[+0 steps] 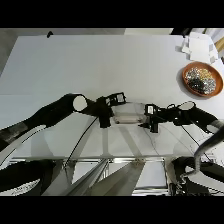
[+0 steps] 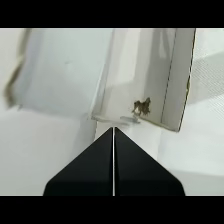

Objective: Fold the box and place the chain.

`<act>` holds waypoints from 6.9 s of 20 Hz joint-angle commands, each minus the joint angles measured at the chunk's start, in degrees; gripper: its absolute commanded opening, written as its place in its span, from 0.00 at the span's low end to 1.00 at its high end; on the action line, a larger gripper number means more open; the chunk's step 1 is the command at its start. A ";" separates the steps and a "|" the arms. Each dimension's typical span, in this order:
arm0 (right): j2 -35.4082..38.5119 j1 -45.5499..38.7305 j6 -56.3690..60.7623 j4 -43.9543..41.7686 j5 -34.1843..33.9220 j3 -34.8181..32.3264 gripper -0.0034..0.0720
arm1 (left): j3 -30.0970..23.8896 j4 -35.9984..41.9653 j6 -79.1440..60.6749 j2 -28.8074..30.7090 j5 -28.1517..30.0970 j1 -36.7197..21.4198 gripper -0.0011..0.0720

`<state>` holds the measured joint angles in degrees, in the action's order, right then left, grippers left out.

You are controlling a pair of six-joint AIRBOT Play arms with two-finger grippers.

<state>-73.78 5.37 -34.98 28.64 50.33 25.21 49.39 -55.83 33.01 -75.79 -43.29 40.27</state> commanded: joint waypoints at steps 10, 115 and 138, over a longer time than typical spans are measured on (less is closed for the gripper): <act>-0.02 0.04 0.00 0.00 0.02 0.02 0.60 | -5.55 -11.91 45.86 10.56 -10.12 -9.07 0.02; -0.02 0.04 0.00 0.02 0.02 0.02 0.60 | -0.02 -4.98 67.78 -2.14 3.85 4.48 0.58; -0.02 0.04 0.00 0.00 0.02 0.02 0.60 | 20.04 -12.44 84.19 -15.50 -15.58 7.39 0.58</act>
<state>-73.78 5.37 -34.98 28.67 50.35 25.21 65.87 -68.01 116.14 -89.12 -56.01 47.29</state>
